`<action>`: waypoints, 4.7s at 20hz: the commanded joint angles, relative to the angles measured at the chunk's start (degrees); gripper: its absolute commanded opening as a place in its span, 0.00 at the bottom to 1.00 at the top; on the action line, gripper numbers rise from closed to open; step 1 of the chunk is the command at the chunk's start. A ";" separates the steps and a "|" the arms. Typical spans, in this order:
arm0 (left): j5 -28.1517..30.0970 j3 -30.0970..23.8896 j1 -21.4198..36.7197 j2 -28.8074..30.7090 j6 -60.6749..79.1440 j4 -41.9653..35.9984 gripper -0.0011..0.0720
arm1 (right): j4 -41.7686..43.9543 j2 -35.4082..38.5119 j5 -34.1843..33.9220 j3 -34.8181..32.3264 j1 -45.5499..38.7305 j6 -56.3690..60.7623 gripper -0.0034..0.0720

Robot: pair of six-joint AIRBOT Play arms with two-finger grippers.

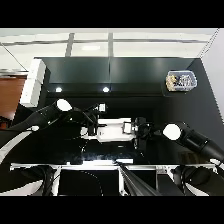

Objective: Fold the box and place the chain.

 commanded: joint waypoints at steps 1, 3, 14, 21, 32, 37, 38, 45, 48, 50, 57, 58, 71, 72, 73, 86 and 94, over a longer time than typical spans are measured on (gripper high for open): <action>0.00 -0.02 -0.02 -0.02 0.02 -0.02 0.05 | 0.15 -0.04 -0.66 2.36 -1.49 -0.24 0.89; 0.04 -0.02 -0.02 -0.02 0.02 -0.02 0.05 | 0.17 -0.04 -0.55 2.73 -3.41 -0.26 0.89; 0.02 -0.02 -0.02 -0.02 0.00 -0.04 0.05 | 4.63 -0.44 1.99 2.69 -6.16 -2.10 0.89; 0.22 0.11 -0.02 -0.02 0.00 -0.04 0.05 | 14.71 -5.33 3.52 2.54 -7.10 -14.49 0.89; 0.20 0.11 -0.02 -0.02 -0.02 -0.04 0.05 | -4.74 -2.19 18.58 1.53 -17.42 3.91 0.89; 0.20 0.11 -0.02 -0.02 -0.02 -0.04 0.05 | 3.26 -2.27 14.25 -1.33 -7.65 4.55 0.89; 0.20 0.11 -0.02 -0.02 -0.02 -0.04 0.05 | 4.61 -2.29 11.41 -1.33 -5.60 4.55 0.89; 0.11 0.11 -0.02 -0.02 -0.04 -0.04 0.05 | 5.16 -1.60 -2.23 -1.27 -0.46 3.65 0.89; 0.15 0.11 -0.02 -0.02 -0.07 -0.04 0.05 | -0.94 -0.09 -2.32 -0.42 -0.46 3.69 0.89; 0.13 0.11 -0.02 -0.02 -0.04 -0.04 0.05 | -2.58 1.18 -3.82 -0.04 -0.46 3.43 0.89; 0.13 0.11 -0.02 -0.02 -0.07 -0.04 0.05 | -2.69 1.42 -4.22 0.22 -0.92 -0.61 0.89; 0.15 0.11 -0.02 -0.02 -0.07 -0.04 0.05 | -2.69 1.38 -4.35 0.22 -1.84 -0.48 0.89; 0.11 0.11 -0.02 -0.02 -0.09 -0.04 0.05 | 13.99 -5.77 -0.76 0.22 -5.75 -16.04 0.89; 0.11 0.11 -0.02 -0.02 -0.09 -0.04 0.05 | 15.61 -6.32 -0.31 0.22 -5.75 -17.84 0.89; 0.11 0.11 -0.02 -0.02 -0.09 -0.04 0.05 | 16.87 -6.95 0.59 0.22 -5.75 -18.97 0.89; 0.00 0.11 -0.02 -0.02 -0.09 -0.04 0.05 | 19.63 -13.92 1.33 0.24 -5.70 -26.40 0.89; 0.04 0.11 -0.02 -0.02 -0.09 -0.04 0.05 | 19.82 -13.92 0.61 0.24 -5.68 -26.03 0.89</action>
